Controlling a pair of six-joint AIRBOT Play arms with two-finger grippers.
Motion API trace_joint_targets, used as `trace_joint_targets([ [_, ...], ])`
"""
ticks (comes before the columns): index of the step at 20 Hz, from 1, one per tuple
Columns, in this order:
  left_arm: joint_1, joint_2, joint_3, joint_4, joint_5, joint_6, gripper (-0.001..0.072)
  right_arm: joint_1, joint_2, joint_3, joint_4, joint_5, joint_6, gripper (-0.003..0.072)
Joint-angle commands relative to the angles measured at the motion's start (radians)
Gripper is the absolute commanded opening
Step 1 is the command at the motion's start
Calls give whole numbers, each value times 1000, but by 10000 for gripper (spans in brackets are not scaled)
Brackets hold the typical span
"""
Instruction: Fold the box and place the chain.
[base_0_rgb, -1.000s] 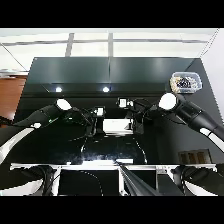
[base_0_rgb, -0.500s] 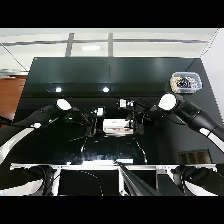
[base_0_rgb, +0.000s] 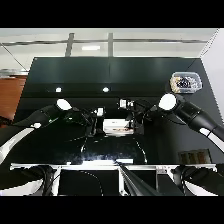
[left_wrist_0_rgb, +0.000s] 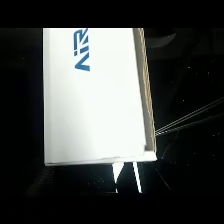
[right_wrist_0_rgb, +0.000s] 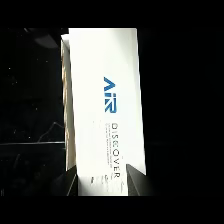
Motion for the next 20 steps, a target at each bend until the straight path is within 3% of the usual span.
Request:
trace_joint_targets([
  [1,0,0,1,0,1,0,393,0,-1,0,-1,10,0,318],
  [6,0,0,1,0,1,0,393,0,-1,0,-1,10,1,319],
  [8,0,0,1,0,1,0,393,0,-1,0,-2,10,8,388],
  [20,0,0,1,0,1,0,393,1,-13,-23,-1,-2,11,388],
])
